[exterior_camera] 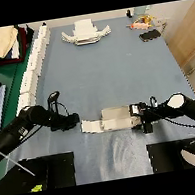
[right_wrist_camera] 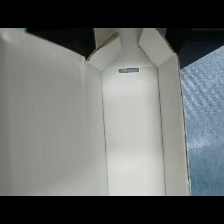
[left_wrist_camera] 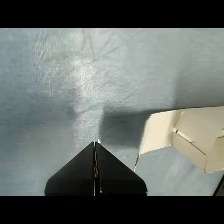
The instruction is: Fold the box.
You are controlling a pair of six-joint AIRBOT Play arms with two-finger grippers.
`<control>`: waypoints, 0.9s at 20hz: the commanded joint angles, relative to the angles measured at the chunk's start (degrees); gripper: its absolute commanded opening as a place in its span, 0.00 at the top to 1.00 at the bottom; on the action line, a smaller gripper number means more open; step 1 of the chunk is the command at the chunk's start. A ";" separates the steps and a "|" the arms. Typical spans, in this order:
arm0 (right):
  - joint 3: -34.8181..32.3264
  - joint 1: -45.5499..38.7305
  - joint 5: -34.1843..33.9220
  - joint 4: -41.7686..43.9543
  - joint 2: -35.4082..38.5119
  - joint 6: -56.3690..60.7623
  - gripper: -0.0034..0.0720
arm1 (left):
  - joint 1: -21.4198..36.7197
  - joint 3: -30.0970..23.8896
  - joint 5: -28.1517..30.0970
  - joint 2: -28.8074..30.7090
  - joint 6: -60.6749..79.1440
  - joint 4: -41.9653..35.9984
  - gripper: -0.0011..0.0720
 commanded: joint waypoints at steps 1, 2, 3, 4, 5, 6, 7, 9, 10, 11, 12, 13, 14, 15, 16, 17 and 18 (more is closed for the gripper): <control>0.07 -0.02 0.00 0.02 -0.02 0.02 0.27 | -6.21 -1.01 6.64 -4.42 -1.05 -3.61 0.96; 0.07 0.00 0.00 0.02 -0.02 0.02 0.27 | -9.03 -0.98 9.49 -5.81 -1.05 -5.07 0.96; 0.07 -0.02 0.00 0.02 -0.02 0.02 0.27 | -11.80 -0.96 11.85 -7.32 -1.05 -6.56 0.96; 0.07 -0.02 0.00 0.02 -0.02 0.02 0.27 | -13.97 -0.90 13.40 -8.50 -1.03 -7.63 0.96; 0.07 -0.02 0.00 0.02 -0.02 0.02 0.27 | -15.80 -0.90 14.78 -9.07 -1.05 -8.44 0.96; 0.07 0.00 0.00 0.02 -0.02 0.02 0.27 | -16.87 -0.68 15.69 -9.09 -1.05 -9.33 0.96; 0.07 0.00 0.00 0.02 -0.02 0.02 0.27 | -17.44 -0.02 15.87 -8.90 -1.01 -9.90 0.96; 0.07 -0.02 0.00 0.02 -0.02 0.02 0.27 | -17.62 1.81 15.34 -8.22 -1.01 -9.99 0.96; 0.07 -0.02 0.00 0.02 -0.02 0.02 0.27 | -17.57 2.64 15.37 -7.78 -1.01 -9.94 0.96; 0.07 -0.02 0.00 0.02 -0.02 0.02 0.27 | -17.53 3.45 15.32 -7.30 -0.98 -9.88 0.96; 0.07 -0.02 0.00 0.02 -0.02 0.02 0.27 | -17.53 4.22 15.28 -6.97 -0.98 -9.88 0.96; 0.07 0.00 0.00 0.02 -0.02 0.02 0.27 | -17.53 4.74 15.26 -6.86 -0.98 -9.90 0.96; 0.07 -0.02 0.00 0.02 -0.02 0.02 0.27 | -17.55 5.16 15.26 -6.86 -0.98 -9.92 0.96; 0.07 -0.02 0.00 0.02 -0.02 0.02 0.27 | -17.62 5.16 15.28 -6.88 -0.98 -10.36 0.77; 0.07 -0.02 0.00 0.02 -0.02 0.02 0.27 | -17.64 5.16 15.26 -6.97 -1.03 -11.04 0.34; 0.07 -0.02 0.00 0.02 -0.02 0.02 0.27 | -17.64 5.16 15.34 -7.04 -1.01 -12.13 0.24; 0.07 -0.02 0.00 0.02 -0.02 0.02 0.27 | -17.64 5.16 15.30 -7.04 -1.01 -12.17 0.24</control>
